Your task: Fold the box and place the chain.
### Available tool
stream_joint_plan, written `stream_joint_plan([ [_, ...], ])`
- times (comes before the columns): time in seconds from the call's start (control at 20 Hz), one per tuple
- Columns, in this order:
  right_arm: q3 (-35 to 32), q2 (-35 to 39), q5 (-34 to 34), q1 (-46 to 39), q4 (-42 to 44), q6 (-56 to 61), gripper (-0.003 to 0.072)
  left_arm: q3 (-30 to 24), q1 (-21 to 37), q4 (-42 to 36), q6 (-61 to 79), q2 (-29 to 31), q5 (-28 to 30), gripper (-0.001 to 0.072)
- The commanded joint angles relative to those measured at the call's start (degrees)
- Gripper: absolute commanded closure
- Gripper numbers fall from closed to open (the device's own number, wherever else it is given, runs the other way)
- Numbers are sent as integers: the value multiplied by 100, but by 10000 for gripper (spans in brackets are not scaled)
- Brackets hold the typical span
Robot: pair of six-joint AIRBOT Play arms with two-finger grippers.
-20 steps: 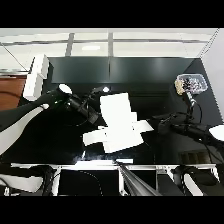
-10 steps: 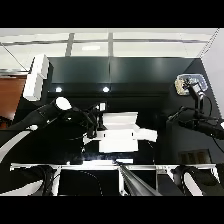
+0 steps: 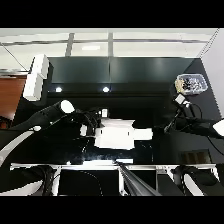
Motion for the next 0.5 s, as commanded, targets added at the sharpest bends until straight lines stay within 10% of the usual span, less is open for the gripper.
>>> stream_joint_plan([
  [0.0, 7, -173, -225, 859, -772, 868, -17, -4, -4, 85, 11, -57, 57, 682],
  [0.45, 7, -839, -640, 1864, -988, 140, -16, -4, -4, 79, -289, -201, 24, 681],
])
